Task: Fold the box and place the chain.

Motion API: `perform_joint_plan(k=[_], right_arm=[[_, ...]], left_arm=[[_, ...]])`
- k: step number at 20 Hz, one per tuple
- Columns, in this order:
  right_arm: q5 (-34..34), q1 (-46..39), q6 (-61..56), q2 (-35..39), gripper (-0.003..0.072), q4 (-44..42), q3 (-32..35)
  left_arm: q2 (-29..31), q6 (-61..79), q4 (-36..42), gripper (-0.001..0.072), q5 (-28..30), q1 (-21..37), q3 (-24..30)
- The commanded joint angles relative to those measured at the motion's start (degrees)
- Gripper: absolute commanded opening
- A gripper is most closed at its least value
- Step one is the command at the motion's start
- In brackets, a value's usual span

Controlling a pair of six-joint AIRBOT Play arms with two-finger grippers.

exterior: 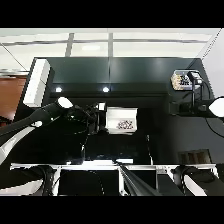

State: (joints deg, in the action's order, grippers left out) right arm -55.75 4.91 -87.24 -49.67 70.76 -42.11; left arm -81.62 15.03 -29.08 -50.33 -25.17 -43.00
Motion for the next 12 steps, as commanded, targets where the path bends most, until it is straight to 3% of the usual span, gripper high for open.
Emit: perform_joint_plan(k=[1, 2, 3, 7, 12], right_arm=[[13.27, 4.39, -0.02, -4.02, 0.0370, -8.66, 0.37], [17.05, 5.60, 0.09, -6.95, 0.0630, -12.15, 0.00], [19.39, 6.47, 1.44, -10.14, 0.0662, -15.12, -1.03], [20.70, 10.67, 13.55, -22.01, 0.0659, -22.91, -6.82], [10.25, 14.25, 43.47, -20.92, 0.0659, -22.53, -7.78]], left_arm=[[-0.04, -0.20, -0.46, 0.0466, 1.31, -0.17, 0.00], [-0.04, -0.20, -0.46, 0.0466, 1.27, -0.17, 0.00], [-0.04, -0.22, -0.44, 0.0466, 1.22, -0.17, 0.00], [-0.04, -0.20, -0.44, 0.0466, 1.31, -0.17, 0.00], [-0.04, -0.20, -0.44, 0.0466, 1.25, -0.17, 0.00]])
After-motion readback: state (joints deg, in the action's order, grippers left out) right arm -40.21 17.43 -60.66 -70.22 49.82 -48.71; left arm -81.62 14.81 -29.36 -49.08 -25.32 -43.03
